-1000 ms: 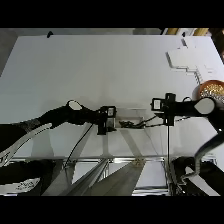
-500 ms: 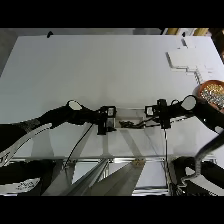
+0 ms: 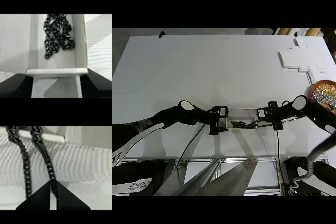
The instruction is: Fold the box and place the chain.
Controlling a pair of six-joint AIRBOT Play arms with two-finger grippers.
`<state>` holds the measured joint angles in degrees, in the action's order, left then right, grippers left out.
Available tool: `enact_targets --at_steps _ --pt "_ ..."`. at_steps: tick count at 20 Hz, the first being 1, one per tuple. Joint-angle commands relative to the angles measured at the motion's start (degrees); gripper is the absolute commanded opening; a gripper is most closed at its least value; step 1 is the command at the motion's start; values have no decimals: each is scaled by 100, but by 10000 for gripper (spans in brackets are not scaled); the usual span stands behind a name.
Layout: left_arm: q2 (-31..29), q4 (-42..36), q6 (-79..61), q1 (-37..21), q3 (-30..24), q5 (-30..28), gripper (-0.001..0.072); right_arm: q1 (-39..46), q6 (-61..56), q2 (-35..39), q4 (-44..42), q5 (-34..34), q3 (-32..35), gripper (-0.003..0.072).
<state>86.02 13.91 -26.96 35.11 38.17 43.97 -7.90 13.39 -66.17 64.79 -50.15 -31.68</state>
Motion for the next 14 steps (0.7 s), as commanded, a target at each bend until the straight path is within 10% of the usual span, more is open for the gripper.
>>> enact_targets --at_steps 1,14 --pt "0 0 2 0 0 -2 149 0 -197 540 0 -625 -9 15" --pt "-2 2 0 0 0 0 149 -2 -599 2520 -3355 -1526 -7 16"
